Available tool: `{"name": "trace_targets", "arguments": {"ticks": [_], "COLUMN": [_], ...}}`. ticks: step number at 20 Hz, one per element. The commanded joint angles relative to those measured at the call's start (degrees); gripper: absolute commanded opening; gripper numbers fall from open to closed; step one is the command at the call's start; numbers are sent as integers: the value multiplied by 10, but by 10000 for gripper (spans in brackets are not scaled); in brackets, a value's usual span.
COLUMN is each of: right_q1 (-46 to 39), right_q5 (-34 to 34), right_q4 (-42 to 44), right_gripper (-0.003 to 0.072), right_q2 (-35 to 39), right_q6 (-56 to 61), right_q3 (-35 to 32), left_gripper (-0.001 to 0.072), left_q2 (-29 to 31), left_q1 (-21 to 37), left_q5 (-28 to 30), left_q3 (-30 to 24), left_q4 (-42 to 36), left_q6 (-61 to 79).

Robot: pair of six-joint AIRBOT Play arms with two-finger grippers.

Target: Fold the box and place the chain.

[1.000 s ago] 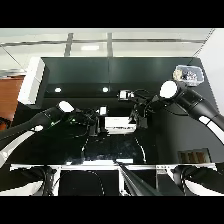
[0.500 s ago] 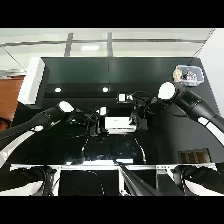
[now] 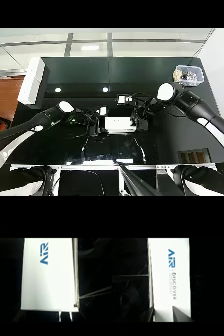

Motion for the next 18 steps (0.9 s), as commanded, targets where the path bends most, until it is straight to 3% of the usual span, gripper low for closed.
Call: {"name": "trace_targets", "arguments": {"ticks": [1, 18], "right_q1": [1, 0], "right_q5": [-1, -2], "right_q4": [2, 5], "right_gripper": [285, 285], "right_q2": [0, 9], "right_q6": [3, 31], "right_q3": [0, -8], "left_gripper": [338, 338], "left_q2": [0, 0], "left_q1": [0, 0], "left_q5": [1, 1], "left_q3": [0, 0], "left_q4": [0, 0], "left_q6": [0, 0]}}
